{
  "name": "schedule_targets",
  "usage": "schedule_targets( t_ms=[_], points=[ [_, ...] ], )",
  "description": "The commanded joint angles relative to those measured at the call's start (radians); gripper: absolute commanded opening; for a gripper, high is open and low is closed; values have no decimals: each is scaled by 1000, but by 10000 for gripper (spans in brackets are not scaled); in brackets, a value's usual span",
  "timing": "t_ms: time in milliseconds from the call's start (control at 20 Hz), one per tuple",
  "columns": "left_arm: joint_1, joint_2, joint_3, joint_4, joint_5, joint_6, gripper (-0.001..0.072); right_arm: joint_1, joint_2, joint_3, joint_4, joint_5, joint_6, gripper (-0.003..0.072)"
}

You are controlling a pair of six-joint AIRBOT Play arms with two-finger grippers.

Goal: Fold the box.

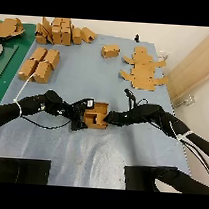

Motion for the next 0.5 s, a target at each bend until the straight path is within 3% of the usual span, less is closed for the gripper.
schedule_targets(
  t_ms=[0,200,450],
  points=[
    [0,-1,0,0,0,0,445,98,-24,69,-244,4,267,340],
    [0,-1,0,0,0,0,446,229,-37,164,-634,-48,695,340],
    [0,-1,0,0,0,0,446,326,-135,263,-775,-168,875,340]
  ],
)
